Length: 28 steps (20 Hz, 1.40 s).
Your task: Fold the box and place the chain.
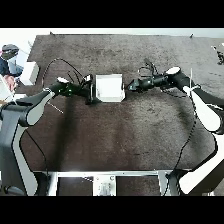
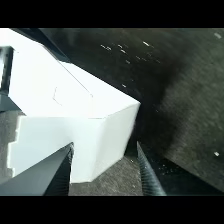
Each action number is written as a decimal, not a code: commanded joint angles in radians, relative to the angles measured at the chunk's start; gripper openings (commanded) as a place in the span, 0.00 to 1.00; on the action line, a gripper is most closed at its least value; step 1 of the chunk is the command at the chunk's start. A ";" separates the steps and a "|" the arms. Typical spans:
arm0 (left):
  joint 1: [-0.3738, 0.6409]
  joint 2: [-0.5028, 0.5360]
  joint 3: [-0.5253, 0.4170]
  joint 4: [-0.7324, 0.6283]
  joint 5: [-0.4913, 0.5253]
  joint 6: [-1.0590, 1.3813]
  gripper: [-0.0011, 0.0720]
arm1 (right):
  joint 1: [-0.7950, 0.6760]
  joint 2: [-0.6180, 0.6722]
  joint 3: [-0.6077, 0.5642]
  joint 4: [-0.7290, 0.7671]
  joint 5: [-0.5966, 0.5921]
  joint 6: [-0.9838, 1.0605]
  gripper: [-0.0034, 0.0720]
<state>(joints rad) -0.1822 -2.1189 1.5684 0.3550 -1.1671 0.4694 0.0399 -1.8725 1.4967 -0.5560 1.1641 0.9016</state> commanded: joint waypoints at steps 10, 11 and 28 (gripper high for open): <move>0.000 0.000 0.000 0.000 0.000 0.000 0.33 | 0.195 -0.001 0.117 -0.399 -0.064 0.291 0.77; 0.000 0.000 0.000 0.000 0.000 0.000 0.33 | 0.208 -0.001 0.117 -0.420 -0.076 0.307 0.77; 0.000 0.000 0.000 0.000 0.000 0.000 0.33 | 0.378 -0.117 0.344 -0.967 0.029 0.757 0.66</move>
